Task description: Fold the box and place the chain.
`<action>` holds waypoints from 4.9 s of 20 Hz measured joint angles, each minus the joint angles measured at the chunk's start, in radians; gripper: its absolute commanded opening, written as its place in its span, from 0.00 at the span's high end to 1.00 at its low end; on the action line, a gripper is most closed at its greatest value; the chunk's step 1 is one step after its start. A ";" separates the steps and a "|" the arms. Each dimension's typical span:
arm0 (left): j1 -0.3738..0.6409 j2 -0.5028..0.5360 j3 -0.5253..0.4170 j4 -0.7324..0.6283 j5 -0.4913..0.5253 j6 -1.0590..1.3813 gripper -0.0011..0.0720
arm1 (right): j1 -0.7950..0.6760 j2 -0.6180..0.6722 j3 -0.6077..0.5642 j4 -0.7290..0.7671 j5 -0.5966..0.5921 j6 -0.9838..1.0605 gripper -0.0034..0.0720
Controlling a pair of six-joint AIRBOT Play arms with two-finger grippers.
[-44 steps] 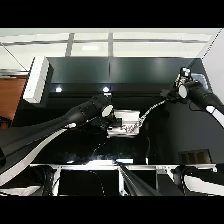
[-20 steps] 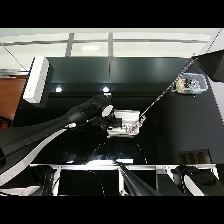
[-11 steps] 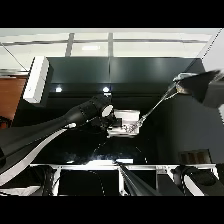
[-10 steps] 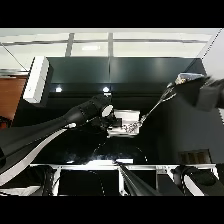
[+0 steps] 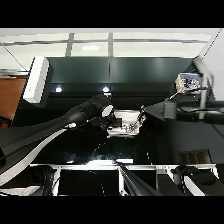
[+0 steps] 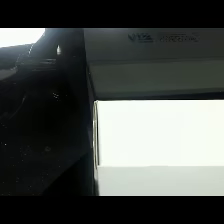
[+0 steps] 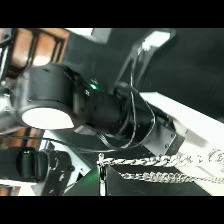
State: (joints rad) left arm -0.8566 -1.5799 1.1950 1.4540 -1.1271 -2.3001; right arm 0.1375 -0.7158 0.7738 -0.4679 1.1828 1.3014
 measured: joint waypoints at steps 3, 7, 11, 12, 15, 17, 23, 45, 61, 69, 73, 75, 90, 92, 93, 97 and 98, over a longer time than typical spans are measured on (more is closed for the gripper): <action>0.000 0.000 0.000 0.000 0.000 0.000 0.94 | 0.063 -0.041 -0.085 0.028 -0.093 -0.012 0.93; 0.000 0.000 0.000 0.000 0.000 0.000 0.94 | 0.118 -0.113 -0.134 0.034 -0.198 -0.019 0.88; 0.000 0.000 0.000 0.000 0.000 0.000 0.94 | 0.100 -0.138 -0.146 -0.008 -0.223 -0.011 0.58; 0.000 0.000 0.000 0.000 0.000 0.000 0.94 | 0.076 -0.138 -0.147 -0.030 -0.216 -0.006 0.58; 0.000 0.000 0.000 0.000 0.000 0.000 0.94 | -0.033 -0.129 -0.150 -0.142 -0.201 0.011 0.58; 0.000 0.000 0.000 0.000 0.000 0.000 0.94 | -0.102 -0.126 -0.150 -0.262 -0.237 0.045 0.57; 0.000 0.000 0.000 0.000 0.000 0.000 0.94 | -0.189 -0.228 -0.148 -0.682 -0.528 0.274 0.01; 0.000 0.000 0.000 0.000 -0.003 0.000 0.94 | -0.220 -0.795 0.274 -1.003 -0.486 0.589 0.93; 0.000 0.000 0.000 0.000 -0.004 0.000 0.94 | -0.078 -0.127 0.282 -0.499 0.146 0.090 0.93; 0.000 0.000 0.000 0.000 -0.004 0.000 0.94 | -0.072 -0.085 0.281 -0.290 0.215 0.018 0.93; 0.000 0.000 0.000 0.000 -0.004 0.000 0.94 | -0.051 -0.084 0.281 -0.238 0.216 0.010 0.93; 0.000 0.000 0.000 0.000 -0.004 0.000 0.94 | -0.022 -0.084 0.281 -0.226 0.195 0.008 0.93; 0.000 0.000 0.000 0.000 -0.006 0.000 0.94 | 0.119 -0.241 0.122 -0.209 0.035 -0.051 0.59; 0.000 0.000 0.000 0.000 -0.007 0.000 0.94 | 0.122 -0.249 0.116 -0.212 0.023 -0.056 0.51; 0.000 0.000 0.000 0.000 -0.007 0.000 0.94 | 0.116 -0.252 0.114 -0.213 0.021 -0.057 0.51; 0.000 0.000 0.000 0.000 -0.008 0.000 0.94 | 0.027 -0.236 0.108 -0.246 0.059 -0.084 0.51; 0.000 0.000 0.000 0.000 -0.008 0.000 0.94 | -0.006 -0.223 0.101 -0.267 0.068 -0.092 0.51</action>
State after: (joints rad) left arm -0.8566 -1.5799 1.1950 1.4536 -1.1351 -2.3005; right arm 0.1310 -0.9386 0.8749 -0.7353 1.2503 1.2095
